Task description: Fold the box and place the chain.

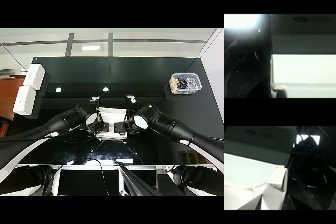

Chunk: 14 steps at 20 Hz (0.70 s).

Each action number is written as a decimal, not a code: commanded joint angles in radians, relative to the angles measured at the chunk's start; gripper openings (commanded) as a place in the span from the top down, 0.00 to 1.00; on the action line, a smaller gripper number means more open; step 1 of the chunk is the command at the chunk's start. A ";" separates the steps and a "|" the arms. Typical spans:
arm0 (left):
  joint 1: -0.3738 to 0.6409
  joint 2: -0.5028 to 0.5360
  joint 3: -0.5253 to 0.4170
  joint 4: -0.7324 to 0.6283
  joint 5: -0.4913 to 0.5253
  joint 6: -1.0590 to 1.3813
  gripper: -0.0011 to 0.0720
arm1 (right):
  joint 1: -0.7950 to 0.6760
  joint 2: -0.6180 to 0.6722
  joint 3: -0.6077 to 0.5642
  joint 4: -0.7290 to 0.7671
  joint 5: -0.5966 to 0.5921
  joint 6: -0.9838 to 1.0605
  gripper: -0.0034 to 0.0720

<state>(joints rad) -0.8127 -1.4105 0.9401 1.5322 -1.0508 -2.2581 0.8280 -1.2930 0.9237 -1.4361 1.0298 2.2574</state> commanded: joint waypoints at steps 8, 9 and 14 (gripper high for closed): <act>0.000 0.000 0.001 0.002 0.008 0.000 0.94 | 0.001 -0.043 0.001 -0.001 0.003 0.014 0.47; 0.000 0.000 0.001 0.002 0.007 0.000 0.94 | 0.002 -0.048 0.002 -0.001 0.003 0.014 0.50; 0.000 0.000 0.001 0.001 0.006 0.000 0.94 | 0.002 -0.096 0.058 -0.004 0.034 0.014 0.50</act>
